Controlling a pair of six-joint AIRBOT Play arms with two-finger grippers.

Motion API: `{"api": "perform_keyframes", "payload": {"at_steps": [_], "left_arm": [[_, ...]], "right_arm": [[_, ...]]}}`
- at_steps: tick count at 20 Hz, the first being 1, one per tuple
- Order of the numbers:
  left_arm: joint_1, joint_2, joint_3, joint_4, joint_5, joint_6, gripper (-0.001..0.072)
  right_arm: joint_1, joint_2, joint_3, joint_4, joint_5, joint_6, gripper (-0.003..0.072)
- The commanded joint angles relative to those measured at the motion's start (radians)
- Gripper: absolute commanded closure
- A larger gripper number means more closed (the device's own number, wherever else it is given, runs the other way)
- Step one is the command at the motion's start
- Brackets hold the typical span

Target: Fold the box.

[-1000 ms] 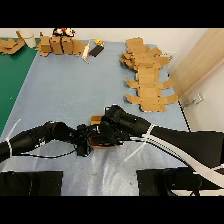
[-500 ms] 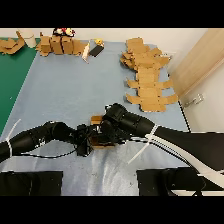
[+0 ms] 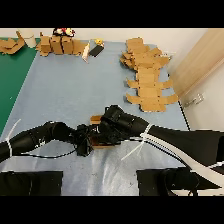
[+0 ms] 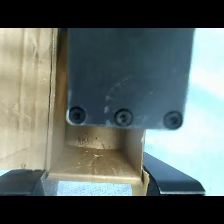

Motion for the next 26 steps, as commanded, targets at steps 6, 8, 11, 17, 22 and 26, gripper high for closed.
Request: {"api": "perform_keyframes", "payload": {"at_steps": [6, 8, 11, 17, 22, 26], "left_arm": [[0.000, -0.001, 0.001, 0.001, 0.000, 0.003, 0.0250], [0.000, -0.001, 0.001, 0.001, 0.000, 0.003, 0.0250], [0.000, -0.001, 0.001, 0.001, 0.000, 0.003, 0.0250], [0.000, -0.001, 0.001, 0.001, 0.000, 0.003, 0.0250], [0.000, -0.001, 0.001, 0.001, 0.000, 0.003, 0.0250], [0.000, -0.001, 0.001, 0.001, 0.000, 0.003, 0.0250]], "right_arm": [[0.001, -0.003, 0.000, -0.013, -0.010, -0.005, 0.0430], [0.002, -0.002, 0.000, -0.013, -0.034, -0.006, 0.0317], [0.002, 0.007, 0.000, -0.013, -0.038, -0.006, 0.0272], [0.001, -0.003, 0.000, -0.009, 0.014, -0.006, 0.0269], [0.000, -0.006, 0.000, -0.004, 0.029, -0.003, 0.0286], [-0.005, -0.006, 0.000, -0.005, 0.025, -0.003, 0.0569]]}}
